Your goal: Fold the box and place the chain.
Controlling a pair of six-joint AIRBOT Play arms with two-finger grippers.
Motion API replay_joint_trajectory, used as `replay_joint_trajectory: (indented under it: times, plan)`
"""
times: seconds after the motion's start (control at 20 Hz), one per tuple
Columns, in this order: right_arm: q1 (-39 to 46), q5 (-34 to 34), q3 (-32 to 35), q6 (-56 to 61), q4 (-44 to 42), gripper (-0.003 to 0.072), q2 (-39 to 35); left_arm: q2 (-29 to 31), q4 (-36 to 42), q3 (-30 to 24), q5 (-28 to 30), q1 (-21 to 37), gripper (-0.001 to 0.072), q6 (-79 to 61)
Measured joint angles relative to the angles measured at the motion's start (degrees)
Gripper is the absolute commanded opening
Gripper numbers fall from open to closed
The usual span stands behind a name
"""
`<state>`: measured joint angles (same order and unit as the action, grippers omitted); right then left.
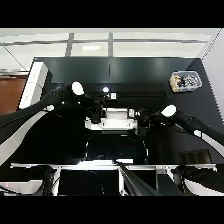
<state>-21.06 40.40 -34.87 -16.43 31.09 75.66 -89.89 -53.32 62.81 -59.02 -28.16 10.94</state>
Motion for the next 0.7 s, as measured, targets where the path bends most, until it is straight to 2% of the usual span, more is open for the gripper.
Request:
replay_joint_trajectory:
  times: [0.05,0.1,0.15,0.25,0.3,0.4,0.45,0.7]
  plan:
    - [0.0,-0.2,0.0,0.2,0.2,0.06,0.0,0.0,0.0,0.0,0.0,0.0,0.0027,0.0]
    - [-0.1,-0.2,0.0,0.3,0.2,0.0463,0.0,0.0,0.0,0.0,0.0,0.0,0.0027,0.0]
    - [-0.1,-0.2,0.0,0.4,0.3,0.0421,0.0,0.0,-0.2,0.0,-0.1,0.0,0.0027,-0.1]
    - [-0.1,-0.4,0.0,0.4,0.4,0.0421,0.0,0.0,-0.2,0.1,-0.2,0.0,0.0027,0.0]
    - [-0.1,-0.4,0.0,0.4,0.5,0.0421,0.0,0.0,-0.2,0.3,-0.5,0.0,0.008,0.0]
    - [-0.1,-0.5,0.0,0.4,0.5,0.0421,0.0,0.0,-0.2,1.0,-2.9,0.0,0.0589,0.1]
    - [-0.1,-0.5,0.0,0.4,0.5,0.0421,0.0,0.1,-0.9,1.4,-3.8,0.1,0.0688,0.7]
    - [-0.1,-0.6,0.0,0.5,0.6,0.0421,0.0,2.5,-10.4,3.4,-7.4,0.9,0.0701,13.7]
